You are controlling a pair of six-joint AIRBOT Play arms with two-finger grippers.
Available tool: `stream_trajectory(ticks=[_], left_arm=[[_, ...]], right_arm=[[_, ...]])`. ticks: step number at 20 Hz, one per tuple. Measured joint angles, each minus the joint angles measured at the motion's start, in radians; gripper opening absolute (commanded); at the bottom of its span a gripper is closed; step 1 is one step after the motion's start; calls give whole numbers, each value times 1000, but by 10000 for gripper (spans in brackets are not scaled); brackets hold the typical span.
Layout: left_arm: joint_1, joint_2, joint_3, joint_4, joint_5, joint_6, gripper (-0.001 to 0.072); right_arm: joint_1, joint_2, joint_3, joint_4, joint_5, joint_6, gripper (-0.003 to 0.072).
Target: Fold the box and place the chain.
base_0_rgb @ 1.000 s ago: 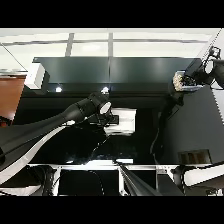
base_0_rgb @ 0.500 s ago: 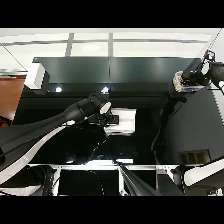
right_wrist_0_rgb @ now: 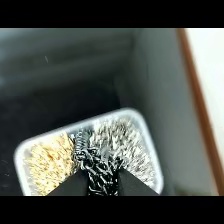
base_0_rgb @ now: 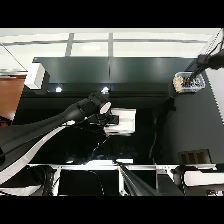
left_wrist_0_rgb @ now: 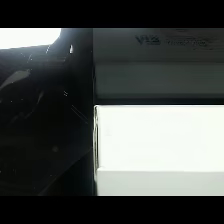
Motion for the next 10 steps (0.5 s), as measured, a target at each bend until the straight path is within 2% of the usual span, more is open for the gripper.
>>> stream_trajectory(ticks=[4, 10], left_arm=[[0, 0, 0, 0, -3, 0, 25], [0, 0, 0, 0, -13, 0, 25]], right_arm=[[0, 168, 31, 56, 10, -58, 15], [0, 368, 111, 210, 128, -117, 16]])
